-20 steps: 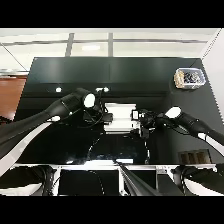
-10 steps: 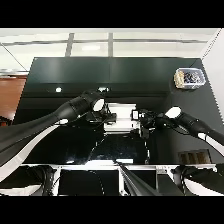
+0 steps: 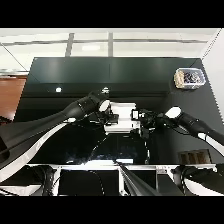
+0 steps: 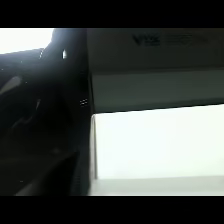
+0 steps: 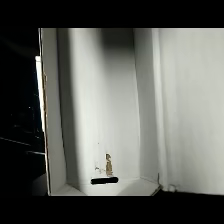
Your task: Fold the box and place the chain.
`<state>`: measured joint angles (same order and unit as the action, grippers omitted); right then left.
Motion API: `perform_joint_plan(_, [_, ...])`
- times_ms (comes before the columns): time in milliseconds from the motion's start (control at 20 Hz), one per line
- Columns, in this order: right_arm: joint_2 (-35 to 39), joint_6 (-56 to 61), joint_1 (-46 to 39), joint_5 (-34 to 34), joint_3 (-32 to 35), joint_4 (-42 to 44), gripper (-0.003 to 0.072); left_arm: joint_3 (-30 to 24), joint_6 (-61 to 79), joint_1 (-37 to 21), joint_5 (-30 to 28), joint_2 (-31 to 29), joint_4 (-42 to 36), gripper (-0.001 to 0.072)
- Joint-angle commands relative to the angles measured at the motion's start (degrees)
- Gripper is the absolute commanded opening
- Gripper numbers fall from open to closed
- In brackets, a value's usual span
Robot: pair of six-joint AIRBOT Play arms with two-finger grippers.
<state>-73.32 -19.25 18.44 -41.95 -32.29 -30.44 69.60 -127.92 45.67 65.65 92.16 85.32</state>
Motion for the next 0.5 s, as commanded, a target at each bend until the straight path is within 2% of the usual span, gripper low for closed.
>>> perform_joint_plan(0, [0.0,0.0,0.0,0.0,0.0,0.0,0.0126,0.1,0.0,0.0,-0.7,0.2,-1.4,0.0024])
perform_joint_plan(150, [0.0,0.0,0.0,0.0,0.0,0.0,0.0126,0.1,0.0,0.0,-1.1,0.2,-1.7,0.0025])
perform_joint_plan(200, [0.0,0.0,0.0,0.0,0.0,-0.1,0.0126,0.1,0.0,0.0,-1.1,0.2,-2.1,0.0089])
perform_joint_plan(300, [0.0,0.0,0.0,0.0,0.0,0.0,0.0126,0.1,-0.1,0.0,-0.8,0.2,-2.1,0.0469])
perform_joint_plan(350, [0.0,0.0,0.0,0.0,0.0,0.0,0.0126,0.1,-0.1,-0.1,-0.6,0.2,-2.1,0.0503])
perform_joint_plan(450, [0.0,0.0,0.0,0.0,0.0,-0.1,0.0126,0.1,-1.1,-0.1,-0.5,0.2,-2.1,0.0502])
